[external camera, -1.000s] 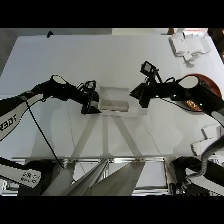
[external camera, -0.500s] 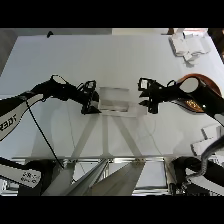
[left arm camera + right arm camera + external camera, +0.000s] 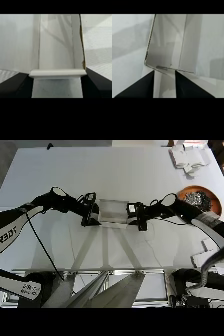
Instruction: Fold the box and place the chain.
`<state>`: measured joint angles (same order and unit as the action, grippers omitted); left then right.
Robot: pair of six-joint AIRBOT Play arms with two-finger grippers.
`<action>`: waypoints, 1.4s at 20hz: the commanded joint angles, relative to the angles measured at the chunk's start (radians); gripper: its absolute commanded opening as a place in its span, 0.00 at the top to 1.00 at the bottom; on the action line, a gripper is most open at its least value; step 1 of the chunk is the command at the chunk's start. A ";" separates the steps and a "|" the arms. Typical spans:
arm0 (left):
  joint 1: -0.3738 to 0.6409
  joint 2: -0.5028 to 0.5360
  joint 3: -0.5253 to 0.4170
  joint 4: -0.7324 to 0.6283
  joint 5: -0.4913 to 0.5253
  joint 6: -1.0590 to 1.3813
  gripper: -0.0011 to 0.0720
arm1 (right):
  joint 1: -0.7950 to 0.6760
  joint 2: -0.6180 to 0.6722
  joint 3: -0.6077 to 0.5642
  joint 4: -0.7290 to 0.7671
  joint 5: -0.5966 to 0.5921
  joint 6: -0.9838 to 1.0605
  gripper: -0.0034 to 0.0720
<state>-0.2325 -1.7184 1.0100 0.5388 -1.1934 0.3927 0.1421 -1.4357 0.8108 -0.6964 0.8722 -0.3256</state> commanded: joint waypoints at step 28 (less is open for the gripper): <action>0.000 0.001 0.000 0.000 0.000 0.000 0.52 | 0.023 0.073 0.000 0.053 -0.027 0.114 0.94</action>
<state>-0.2325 -1.7184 1.0100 0.5381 -1.1934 0.3923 0.1646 -1.4117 0.8108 -0.6006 0.8463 -0.2951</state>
